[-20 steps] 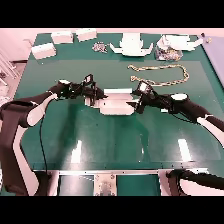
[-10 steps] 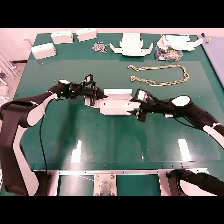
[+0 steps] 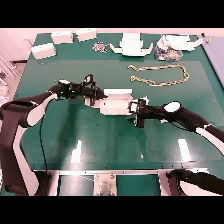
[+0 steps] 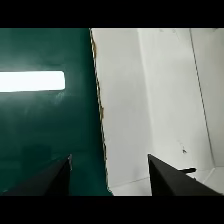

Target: Fold the box and place the chain.

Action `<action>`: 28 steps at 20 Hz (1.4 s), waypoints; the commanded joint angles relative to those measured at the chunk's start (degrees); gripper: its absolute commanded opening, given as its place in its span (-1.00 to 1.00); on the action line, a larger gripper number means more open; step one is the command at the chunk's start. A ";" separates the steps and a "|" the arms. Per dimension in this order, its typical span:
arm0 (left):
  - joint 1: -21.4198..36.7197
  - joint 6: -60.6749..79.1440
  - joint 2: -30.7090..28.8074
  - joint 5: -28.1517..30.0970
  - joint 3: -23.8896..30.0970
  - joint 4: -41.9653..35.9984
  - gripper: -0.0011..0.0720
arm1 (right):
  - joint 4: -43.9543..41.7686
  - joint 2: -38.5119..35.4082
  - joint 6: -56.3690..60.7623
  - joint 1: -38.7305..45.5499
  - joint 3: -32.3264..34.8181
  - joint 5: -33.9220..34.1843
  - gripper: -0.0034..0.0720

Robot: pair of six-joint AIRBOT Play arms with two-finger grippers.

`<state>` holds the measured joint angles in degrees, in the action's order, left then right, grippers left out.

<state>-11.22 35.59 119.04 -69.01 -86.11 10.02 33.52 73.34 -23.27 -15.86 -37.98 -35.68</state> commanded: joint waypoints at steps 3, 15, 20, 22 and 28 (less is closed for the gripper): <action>-0.02 0.00 -0.04 -0.02 -0.02 0.02 -0.91 | -0.04 2.54 -2.93 -2.56 0.04 11.37 0.55; -0.02 -0.15 -0.04 -0.17 -0.02 0.15 -0.91 | -6.08 4.04 -2.89 -1.49 -5.70 16.74 0.54; -0.02 -0.15 -0.04 -0.15 -0.02 0.26 -0.91 | -6.10 4.11 -2.93 1.33 -6.40 11.74 0.55; -0.02 -0.15 -0.04 -0.17 -0.02 0.26 -0.91 | -6.56 4.11 -2.97 2.80 -6.93 8.31 0.55; -0.02 -0.15 -0.04 -0.17 -0.02 0.26 -0.91 | -9.09 8.04 -5.77 6.91 -11.23 -1.03 0.55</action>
